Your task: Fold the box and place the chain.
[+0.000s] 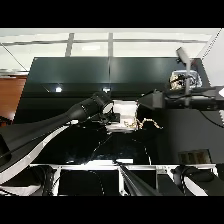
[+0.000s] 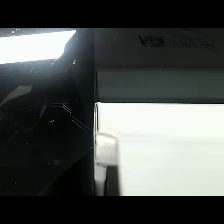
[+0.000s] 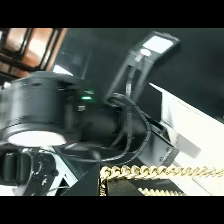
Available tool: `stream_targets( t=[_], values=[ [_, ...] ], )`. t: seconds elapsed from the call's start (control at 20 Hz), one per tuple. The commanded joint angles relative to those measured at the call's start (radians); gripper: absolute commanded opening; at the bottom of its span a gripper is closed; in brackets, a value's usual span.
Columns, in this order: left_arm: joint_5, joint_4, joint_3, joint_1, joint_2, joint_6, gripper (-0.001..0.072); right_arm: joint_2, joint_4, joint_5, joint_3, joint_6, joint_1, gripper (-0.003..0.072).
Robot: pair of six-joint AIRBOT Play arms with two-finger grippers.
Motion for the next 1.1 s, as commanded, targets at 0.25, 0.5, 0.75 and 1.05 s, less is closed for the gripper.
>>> stream_targets(
  t=[0.25, 0.5, 0.75, 1.05],
  values=[
    [0.0, 0.0, 0.0, -0.001, 0.0, 0.0, 0.0032, -0.077, -0.014, 0.029, -0.012, 0.011, -0.011, 0.0025],
    [0.0, 0.0, 0.0, -0.001, 0.0, 0.0, 0.0033, -0.101, -0.103, 0.003, -0.013, 0.043, 0.053, 0.0025],
    [0.0, 0.0, 0.0, -0.001, 0.0, 0.0, 0.0032, -0.212, -0.14, -0.087, -0.013, 0.038, 0.13, 0.0025],
    [0.0, 0.0, 0.0, -0.001, 0.0, 0.0, 0.0032, -0.247, -0.161, -0.089, -0.012, 0.038, 0.129, 0.0025]
  ],
)
